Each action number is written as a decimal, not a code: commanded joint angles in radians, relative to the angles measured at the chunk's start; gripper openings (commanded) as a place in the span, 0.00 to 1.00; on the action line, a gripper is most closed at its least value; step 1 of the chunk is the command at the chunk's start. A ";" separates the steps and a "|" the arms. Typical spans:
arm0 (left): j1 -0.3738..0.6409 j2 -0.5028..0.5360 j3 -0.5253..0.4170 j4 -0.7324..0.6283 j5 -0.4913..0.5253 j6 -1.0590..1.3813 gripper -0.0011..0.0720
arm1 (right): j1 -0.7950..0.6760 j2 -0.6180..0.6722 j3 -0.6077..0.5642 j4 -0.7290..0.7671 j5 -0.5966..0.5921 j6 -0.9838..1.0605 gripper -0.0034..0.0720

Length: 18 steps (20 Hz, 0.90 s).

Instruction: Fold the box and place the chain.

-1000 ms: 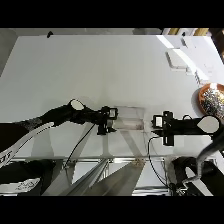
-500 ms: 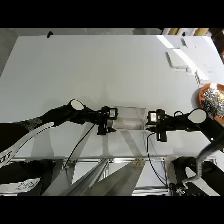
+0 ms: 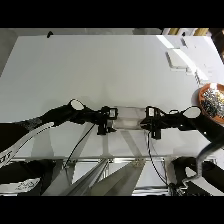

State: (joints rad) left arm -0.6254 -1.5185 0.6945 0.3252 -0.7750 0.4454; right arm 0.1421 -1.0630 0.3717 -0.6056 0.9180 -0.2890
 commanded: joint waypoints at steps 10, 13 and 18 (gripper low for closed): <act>0.000 -0.001 0.001 0.000 0.000 0.000 0.39 | 0.002 0.096 -0.021 -0.055 -0.010 0.162 0.57; 0.000 -0.001 0.001 0.000 0.000 0.000 0.39 | 0.002 0.321 -0.021 -0.215 -0.016 0.492 0.34; 0.000 -0.001 0.001 0.000 0.000 0.000 0.39 | -0.063 0.595 -0.022 -0.412 -0.026 1.009 0.07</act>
